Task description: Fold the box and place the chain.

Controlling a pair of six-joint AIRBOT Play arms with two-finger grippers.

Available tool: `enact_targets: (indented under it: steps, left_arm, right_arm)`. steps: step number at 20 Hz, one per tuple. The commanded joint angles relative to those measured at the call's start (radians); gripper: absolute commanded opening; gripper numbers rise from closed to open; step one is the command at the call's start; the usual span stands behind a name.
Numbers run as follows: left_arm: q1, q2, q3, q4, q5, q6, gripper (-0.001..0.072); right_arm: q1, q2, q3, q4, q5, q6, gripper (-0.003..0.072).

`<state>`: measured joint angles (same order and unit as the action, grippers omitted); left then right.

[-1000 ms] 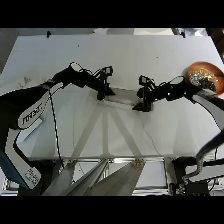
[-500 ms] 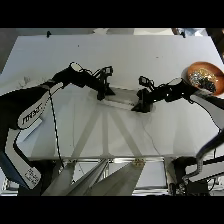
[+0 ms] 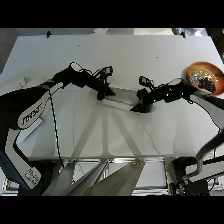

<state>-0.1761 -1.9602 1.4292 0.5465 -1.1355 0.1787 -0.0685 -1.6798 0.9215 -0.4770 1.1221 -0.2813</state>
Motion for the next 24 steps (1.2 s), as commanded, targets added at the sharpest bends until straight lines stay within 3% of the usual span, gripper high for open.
enact_targets:
  steps: [1,11,16,24]
  left_arm:
    - [0.001,0.000,0.000,0.000,0.002,0.000,0.0011]
    - [0.001,0.000,0.000,0.000,0.002,0.000,0.0011]
    - [0.001,0.000,0.000,0.000,0.002,0.000,0.0011]
    - [0.001,0.000,0.000,0.000,0.002,0.000,0.0011]
  right_arm:
    - [0.000,-0.002,0.001,0.035,-0.027,0.001,0.0662]
    - [0.000,-0.005,-0.001,-0.041,-0.046,0.064,0.0662]
    - [0.001,-0.006,-0.009,-0.009,-0.105,0.061,0.0662]
    - [0.001,-0.008,-0.009,0.026,-0.090,0.037,0.0662]
